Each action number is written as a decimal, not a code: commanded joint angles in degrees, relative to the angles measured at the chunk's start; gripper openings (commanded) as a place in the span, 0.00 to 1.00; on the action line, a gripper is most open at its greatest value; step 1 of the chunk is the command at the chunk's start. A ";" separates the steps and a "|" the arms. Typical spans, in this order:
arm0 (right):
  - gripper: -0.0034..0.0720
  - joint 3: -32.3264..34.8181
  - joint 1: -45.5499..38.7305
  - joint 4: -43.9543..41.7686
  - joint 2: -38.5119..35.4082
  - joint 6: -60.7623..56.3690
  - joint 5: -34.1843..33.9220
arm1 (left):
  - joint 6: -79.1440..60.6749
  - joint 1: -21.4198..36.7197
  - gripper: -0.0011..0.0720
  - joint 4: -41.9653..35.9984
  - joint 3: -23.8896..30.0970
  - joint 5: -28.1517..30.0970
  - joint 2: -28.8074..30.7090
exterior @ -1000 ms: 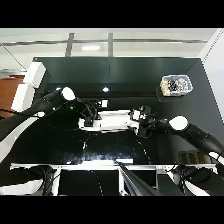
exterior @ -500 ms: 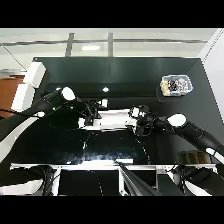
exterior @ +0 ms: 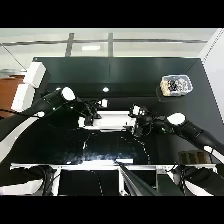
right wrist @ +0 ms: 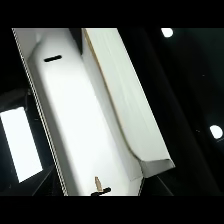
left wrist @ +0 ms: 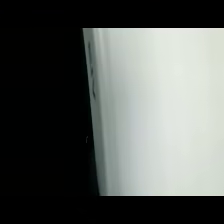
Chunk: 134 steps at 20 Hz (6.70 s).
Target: Fold the box and place the chain.
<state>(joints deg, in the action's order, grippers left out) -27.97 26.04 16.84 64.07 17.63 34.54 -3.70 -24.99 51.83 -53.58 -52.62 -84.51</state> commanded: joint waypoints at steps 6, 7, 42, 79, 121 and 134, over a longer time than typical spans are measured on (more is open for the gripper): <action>0.97 0.00 0.04 1.29 0.96 1.51 3.87 | 0.07 0.02 0.05 -0.20 -0.02 0.02 0.04; 0.97 0.00 0.04 1.68 1.14 1.55 3.89 | 0.76 0.02 0.05 -0.20 -0.02 -0.15 0.04; 0.97 -0.61 -0.98 14.34 2.19 -10.73 10.93 | 13.22 -3.93 0.04 0.20 2.64 3.65 3.82; 0.83 -2.32 1.03 19.21 6.93 -10.12 7.21 | 13.40 -6.05 0.05 0.17 7.85 4.42 5.88; 0.82 -2.32 1.99 20.65 6.91 -11.91 2.95 | 15.43 -5.53 0.89 0.35 4.70 4.04 5.90; 0.82 -2.32 1.99 20.68 6.91 -16.83 -1.03 | 25.40 6.49 0.89 4.70 4.13 -6.67 15.80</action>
<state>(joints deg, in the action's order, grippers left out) -30.30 27.99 37.47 70.96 1.17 34.02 20.71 -20.53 56.16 -49.39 -54.17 -71.79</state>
